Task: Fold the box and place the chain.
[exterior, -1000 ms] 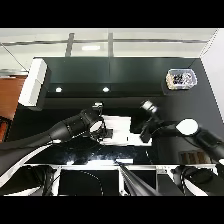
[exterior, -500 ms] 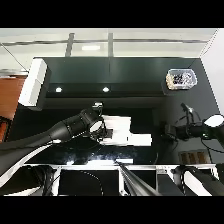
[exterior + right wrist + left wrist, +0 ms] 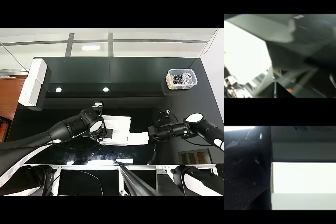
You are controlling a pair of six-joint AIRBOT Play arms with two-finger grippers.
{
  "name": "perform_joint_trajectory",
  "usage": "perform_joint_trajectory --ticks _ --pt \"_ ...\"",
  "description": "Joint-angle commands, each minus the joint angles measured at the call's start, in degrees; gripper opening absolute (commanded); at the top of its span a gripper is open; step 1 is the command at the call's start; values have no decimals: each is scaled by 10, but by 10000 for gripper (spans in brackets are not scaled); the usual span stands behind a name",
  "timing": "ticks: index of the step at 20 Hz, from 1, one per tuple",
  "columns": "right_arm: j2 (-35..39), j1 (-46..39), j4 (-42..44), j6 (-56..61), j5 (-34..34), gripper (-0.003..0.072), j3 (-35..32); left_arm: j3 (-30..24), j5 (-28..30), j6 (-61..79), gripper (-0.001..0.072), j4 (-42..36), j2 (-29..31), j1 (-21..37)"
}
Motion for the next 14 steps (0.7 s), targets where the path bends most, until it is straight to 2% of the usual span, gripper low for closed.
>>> perform_joint_trajectory --ticks 1,2,6,7,8,12,13,14 --pt "-7 31 52 -49 12 384 8 1 1 0 24 0 0 0" --pt "-7 37 47 -49 12 413 8 1 1 0 24 0 0 0" --pt "-7 86 43 -50 6 433 15 1 1 0 24 0 0 0" --pt "-7 104 44 -46 -9 602 21 1 1 0 24 0 0 0" --pt "-7 121 43 -15 -27 626 28 1 1 0 24 0 0 0" --pt "-7 154 30 44 -70 621 64 1 1 0 24 1 0 0" --pt "-7 167 6 76 -85 549 73 1 1 0 24 1 0 0" --pt "-7 185 -25 118 -106 550 83 1 1 0 24 1 0 0"
